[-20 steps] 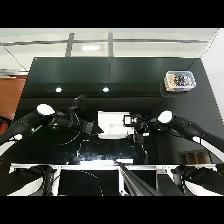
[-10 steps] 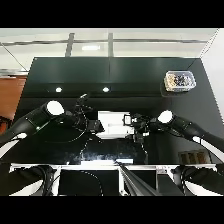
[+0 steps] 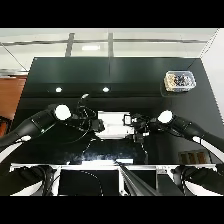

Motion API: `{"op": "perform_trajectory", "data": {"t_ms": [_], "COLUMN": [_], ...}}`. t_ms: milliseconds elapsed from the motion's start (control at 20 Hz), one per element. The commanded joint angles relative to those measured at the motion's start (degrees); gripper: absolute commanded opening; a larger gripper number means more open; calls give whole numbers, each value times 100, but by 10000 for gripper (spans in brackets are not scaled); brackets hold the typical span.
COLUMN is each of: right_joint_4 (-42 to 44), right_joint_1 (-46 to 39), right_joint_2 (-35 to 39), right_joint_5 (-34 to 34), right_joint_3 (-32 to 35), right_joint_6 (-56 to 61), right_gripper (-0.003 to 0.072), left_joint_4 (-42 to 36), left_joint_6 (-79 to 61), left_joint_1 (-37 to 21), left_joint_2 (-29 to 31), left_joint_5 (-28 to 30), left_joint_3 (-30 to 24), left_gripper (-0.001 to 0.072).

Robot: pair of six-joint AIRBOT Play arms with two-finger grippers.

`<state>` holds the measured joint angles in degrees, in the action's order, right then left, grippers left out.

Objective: Fold the box and place the chain.

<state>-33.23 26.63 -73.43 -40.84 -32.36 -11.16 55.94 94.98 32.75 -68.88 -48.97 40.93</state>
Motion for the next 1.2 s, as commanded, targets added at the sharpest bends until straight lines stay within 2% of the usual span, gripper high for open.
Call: {"op": "perform_trajectory", "data": {"t_ms": [0, 200, 400, 500, 600, 700, 850, 950, 1150], "right_joint_4": [0, 0, 0, 0, 0, 0, 0, 0, 0], "right_joint_1": [4, 4, 4, 4, 4, 4, 4, 4, 4], "right_joint_2": [0, 0, 0, 0, 0, 0, 0, 0, 0], "right_joint_5": [-2, -2, -2, -2, -2, -2, -2, -4, -4], "right_joint_3": [0, 0, 0, 0, 0, 0, 0, 0, 0], "right_joint_6": [0, 0, 0, 0, 0, 0, 0, 0, 0], "right_gripper": [158, 158, 158, 158, 159, 158, 158, 158, 158], "left_joint_4": [643, 2087, 2299, 2312, 2323, 2411, 3119, 3407, 3340], "left_joint_6": [741, 1912, 2277, 2553, 2684, 2813, 3438, 3799, 4009], "left_joint_1": [249, 632, 1054, 1204, 1263, 1355, 1611, 1709, 1714], "left_joint_2": [-57, -452, -907, -920, -920, -920, -973, -1060, -1276], "left_joint_5": [-24, -750, -1311, -1290, -1287, -1261, -1259, -1246, -1274], "left_joint_3": [192, 831, 1394, 1447, 1449, 1449, 1506, 1543, 1567], "left_gripper": [498, 498, 499, 479, 399, 369, 290, 290, 294]}}
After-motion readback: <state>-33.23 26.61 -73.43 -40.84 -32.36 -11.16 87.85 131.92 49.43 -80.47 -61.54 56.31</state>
